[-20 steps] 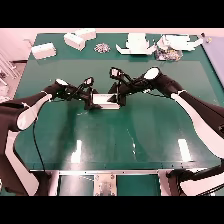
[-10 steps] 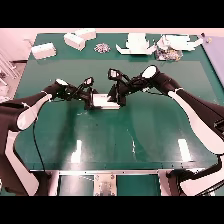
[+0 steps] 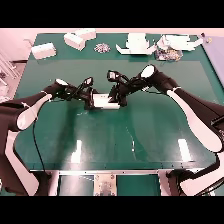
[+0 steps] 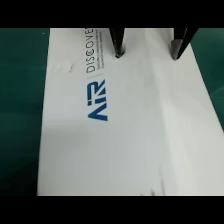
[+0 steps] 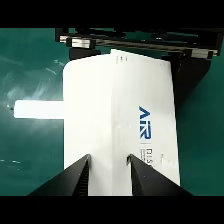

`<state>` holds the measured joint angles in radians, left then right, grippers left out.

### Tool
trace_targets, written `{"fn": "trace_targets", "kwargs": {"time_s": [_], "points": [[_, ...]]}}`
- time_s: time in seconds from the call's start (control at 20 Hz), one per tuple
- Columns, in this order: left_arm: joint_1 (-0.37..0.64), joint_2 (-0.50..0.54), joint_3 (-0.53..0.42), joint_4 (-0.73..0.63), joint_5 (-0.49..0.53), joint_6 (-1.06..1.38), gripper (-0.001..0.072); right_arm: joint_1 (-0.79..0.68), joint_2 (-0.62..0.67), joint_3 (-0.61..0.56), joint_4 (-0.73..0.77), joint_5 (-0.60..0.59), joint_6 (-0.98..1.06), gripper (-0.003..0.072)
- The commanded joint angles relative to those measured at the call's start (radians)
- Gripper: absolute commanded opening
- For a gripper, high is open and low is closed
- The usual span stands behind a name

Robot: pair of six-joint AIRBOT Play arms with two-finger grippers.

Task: Fold the box and place the chain.

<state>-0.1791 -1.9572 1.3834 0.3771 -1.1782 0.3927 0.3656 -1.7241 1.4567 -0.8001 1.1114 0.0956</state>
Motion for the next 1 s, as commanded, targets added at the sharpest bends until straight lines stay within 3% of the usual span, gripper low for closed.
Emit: {"fn": "trace_targets", "kwargs": {"time_s": [0.0,0.95], "points": [[-0.001,0.001,0.0,0.002,-0.001,0.0,0.063,0.001,-0.006,0.032,-0.024,-0.004,0.001,0.0294],[-0.001,0.001,0.0,0.0,-0.001,0.0,0.063,0.003,-0.047,0.081,-0.048,-0.037,0.005,0.029]]}}
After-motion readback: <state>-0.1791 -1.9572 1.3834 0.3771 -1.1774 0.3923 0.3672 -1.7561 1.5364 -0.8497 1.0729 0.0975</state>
